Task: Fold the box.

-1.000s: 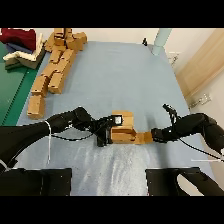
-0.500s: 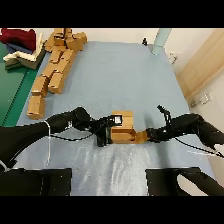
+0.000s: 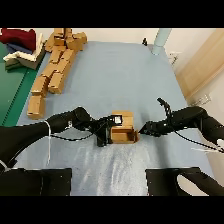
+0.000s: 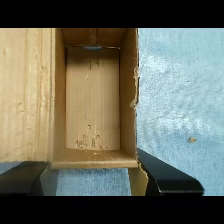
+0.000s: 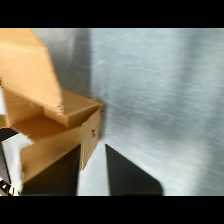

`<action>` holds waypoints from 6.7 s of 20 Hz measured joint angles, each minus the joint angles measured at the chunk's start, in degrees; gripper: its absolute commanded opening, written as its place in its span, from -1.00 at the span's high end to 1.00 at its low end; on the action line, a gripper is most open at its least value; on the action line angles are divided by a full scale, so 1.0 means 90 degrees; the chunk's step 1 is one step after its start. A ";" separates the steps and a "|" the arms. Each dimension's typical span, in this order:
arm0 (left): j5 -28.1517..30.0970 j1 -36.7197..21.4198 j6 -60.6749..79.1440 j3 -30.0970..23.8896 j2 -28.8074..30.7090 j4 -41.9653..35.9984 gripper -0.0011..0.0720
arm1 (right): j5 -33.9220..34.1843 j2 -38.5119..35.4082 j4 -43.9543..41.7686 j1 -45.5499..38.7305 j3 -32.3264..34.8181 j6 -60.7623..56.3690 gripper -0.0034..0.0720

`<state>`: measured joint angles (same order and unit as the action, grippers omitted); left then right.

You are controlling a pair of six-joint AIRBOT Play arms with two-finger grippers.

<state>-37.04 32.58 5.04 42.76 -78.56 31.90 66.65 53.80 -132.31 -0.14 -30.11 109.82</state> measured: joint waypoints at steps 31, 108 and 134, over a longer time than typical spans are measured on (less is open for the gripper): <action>0.0002 0.0000 0.0002 0.0000 0.0000 0.0000 -0.47 | 0.0119 0.1846 0.4886 0.4945 -0.2130 -0.7040 -0.33; 0.0000 0.0000 0.0002 0.0000 0.0000 0.0000 -0.47 | -0.0828 0.0923 0.1141 0.3293 -0.1525 0.1632 0.90; 0.0002 0.0000 0.0000 0.0000 0.0000 0.0002 -0.47 | -0.3638 -0.0979 0.4109 0.5690 0.0389 0.2300 0.87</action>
<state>-37.01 32.58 5.04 42.76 -78.56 31.92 33.91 44.99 -95.33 51.07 -26.61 130.52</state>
